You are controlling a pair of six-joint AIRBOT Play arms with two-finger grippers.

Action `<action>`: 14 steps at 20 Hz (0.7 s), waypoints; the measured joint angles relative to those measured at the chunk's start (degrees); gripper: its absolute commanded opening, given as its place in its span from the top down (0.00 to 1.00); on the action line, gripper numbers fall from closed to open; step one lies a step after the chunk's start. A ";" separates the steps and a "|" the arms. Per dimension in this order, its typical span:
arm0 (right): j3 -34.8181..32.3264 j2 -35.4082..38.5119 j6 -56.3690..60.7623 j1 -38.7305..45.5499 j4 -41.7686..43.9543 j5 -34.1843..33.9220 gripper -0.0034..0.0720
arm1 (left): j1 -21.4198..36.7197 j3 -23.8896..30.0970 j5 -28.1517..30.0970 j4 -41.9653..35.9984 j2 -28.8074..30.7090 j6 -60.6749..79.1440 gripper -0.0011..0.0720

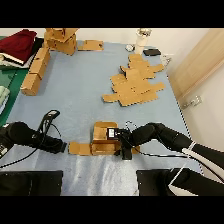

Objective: Fold the box.

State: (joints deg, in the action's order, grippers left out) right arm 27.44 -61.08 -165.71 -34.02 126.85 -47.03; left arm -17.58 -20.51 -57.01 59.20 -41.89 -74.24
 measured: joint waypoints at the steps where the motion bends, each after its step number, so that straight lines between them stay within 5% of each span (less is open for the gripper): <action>1: 0.00 0.00 0.00 0.00 0.00 -0.02 0.30 | -0.46 0.37 0.04 -2.43 -0.87 1.05 0.97; 14: 0.00 0.00 0.00 0.00 0.00 0.00 0.30 | -7.85 0.57 6.67 -20.22 -10.16 9.57 0.97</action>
